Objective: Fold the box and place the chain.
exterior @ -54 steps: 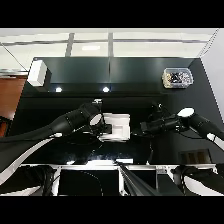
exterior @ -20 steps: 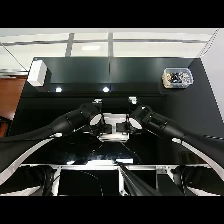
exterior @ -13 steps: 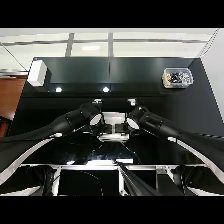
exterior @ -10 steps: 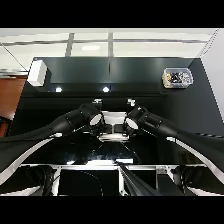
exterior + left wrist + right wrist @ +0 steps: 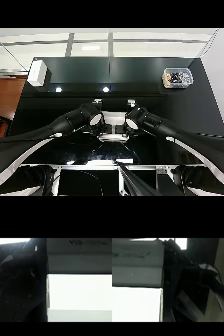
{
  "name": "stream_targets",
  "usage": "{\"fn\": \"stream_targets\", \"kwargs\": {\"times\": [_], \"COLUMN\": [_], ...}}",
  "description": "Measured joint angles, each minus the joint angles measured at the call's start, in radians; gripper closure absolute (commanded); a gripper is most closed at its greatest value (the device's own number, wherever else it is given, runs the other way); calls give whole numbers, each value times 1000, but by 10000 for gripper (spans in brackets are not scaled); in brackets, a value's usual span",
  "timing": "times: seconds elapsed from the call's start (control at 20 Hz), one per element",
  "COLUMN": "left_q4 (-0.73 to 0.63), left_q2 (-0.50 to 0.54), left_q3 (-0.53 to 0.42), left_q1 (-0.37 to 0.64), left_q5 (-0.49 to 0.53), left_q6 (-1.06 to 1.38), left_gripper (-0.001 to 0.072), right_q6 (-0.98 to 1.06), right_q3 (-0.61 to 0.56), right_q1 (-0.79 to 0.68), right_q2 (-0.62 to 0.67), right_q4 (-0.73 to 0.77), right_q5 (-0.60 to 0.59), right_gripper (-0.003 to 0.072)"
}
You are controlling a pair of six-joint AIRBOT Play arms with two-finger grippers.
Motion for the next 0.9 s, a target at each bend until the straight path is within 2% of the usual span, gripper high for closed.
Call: {"fn": "stream_targets", "kwargs": {"times": [0.05, 0.15, 0.25, 0.3, 0.35, 0.4, 0.7, 0.9], "left_q4": [0, -2, -2, -2, -2, -2, 1, 1], "left_q2": [0, 0, 0, 0, 0, 0, 0, 0], "left_q3": [0, 0, 0, 0, 0, 0, 0, 0], "left_q1": [0, 0, 0, 0, 0, 0, 0, 0], "left_q5": [0, 2, 3, 3, 3, 1, -2, -2], "left_q6": [0, 0, -2, -2, -2, 0, 0, 0], "left_gripper": [679, 679, 679, 679, 679, 679, 678, 678], "right_q6": [0, 5, 4, 3, 3, 1, -20, -118], "right_q3": [0, 1, 1, 1, 1, 1, 42, 109], "right_q1": [0, 1, 1, 1, 1, 1, 0, -8], "right_q2": [0, 0, 0, 0, 0, 0, 24, 118], "right_q4": [0, 5, 3, 3, 3, 0, -5, -44], "right_q5": [1, 2, 6, 7, 8, 14, 33, 142], "right_gripper": [625, 660, 660, 646, 488, 366, 365, 366]}}
